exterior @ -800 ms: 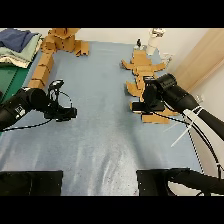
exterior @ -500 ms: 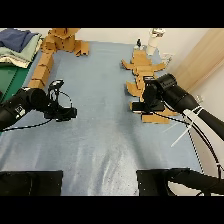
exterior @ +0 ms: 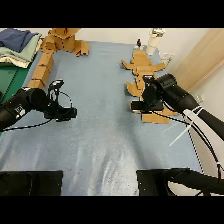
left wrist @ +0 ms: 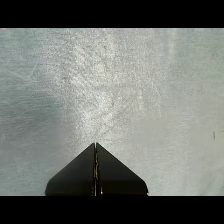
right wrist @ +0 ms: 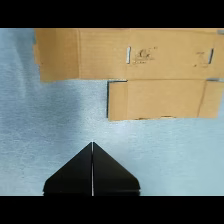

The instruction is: Fold the box.

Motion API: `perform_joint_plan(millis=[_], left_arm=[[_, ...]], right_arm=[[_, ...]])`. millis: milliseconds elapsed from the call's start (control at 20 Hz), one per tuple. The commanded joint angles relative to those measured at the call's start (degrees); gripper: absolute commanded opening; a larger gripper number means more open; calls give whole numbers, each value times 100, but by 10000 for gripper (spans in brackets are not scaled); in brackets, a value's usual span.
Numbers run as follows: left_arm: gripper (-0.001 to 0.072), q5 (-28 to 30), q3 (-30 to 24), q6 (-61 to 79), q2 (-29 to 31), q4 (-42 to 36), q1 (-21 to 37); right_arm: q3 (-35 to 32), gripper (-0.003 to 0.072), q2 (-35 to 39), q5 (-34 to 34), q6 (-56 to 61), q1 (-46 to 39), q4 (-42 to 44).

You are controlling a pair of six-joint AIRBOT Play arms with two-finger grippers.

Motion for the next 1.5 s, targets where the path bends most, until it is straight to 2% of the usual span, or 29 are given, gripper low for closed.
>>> perform_joint_plan(millis=[0,100,150,200,250,300,350,400,450,500,550,700,800,900,1000,1150,1250,1300,1350,1400,1450], left_arm=[[12,142,4,0,4,2,-2],[12,284,4,0,4,0,-4],[11,339,4,0,4,0,-4],[11,358,4,0,4,-2,-4],[12,363,4,-2,4,-4,-4],[12,422,2,-2,2,-2,-4],[12,560,2,-2,2,0,-4],[12,605,4,-2,2,-17,-4],[11,614,4,-2,2,-76,-4],[12,627,4,0,2,-90,-4],[12,654,4,-2,4,-87,-4],[12,645,4,-4,4,-140,-4],[12,660,4,-2,4,-297,-4],[12,702,4,-2,2,-501,-4],[13,695,4,0,2,-634,-4],[14,682,4,7,4,-833,-4],[17,669,4,57,4,-1001,-4],[273,645,4,144,4,-1182,-2],[570,616,4,184,4,-1362,0],[585,588,4,203,4,-1523,0],[585,551,4,245,4,-1672,0]], right_arm=[[-2,5,2,105,0,2,249],[48,6,2,42,-4,-70,-96],[162,13,2,-236,-11,-262,-728],[302,147,2,-525,-114,-575,-1239],[452,243,2,-710,-424,-1058,-1497],[553,243,0,-686,-868,-1611,-1434],[584,256,-4,-511,-1325,-2271,-1202],[581,358,-31,-256,-1814,-2922,-774],[581,376,-107,55,-2337,-3624,-197],[581,477,-232,393,-3016,-4295,501],[581,528,-391,640,-3591,-4841,1174],[599,528,-977,1102,-4999,-5945,2734],[673,528,-1318,1182,-5508,-6126,3005],[800,528,-1690,1119,-5888,-6105,3211],[964,528,-1993,833,-6279,-6067,3871],[1174,498,-2310,442,-6419,-5906,3976],[1189,357,-2380,66,-6614,-5792,3971],[1189,266,-2380,-177,-6690,-5751,3967],[1189,189,-2376,-457,-6721,-5694,3971],[1189,80,-2376,-739,-6717,-5637,3993],[1187,4,-2376,-1047,-6712,-5589,4037]])
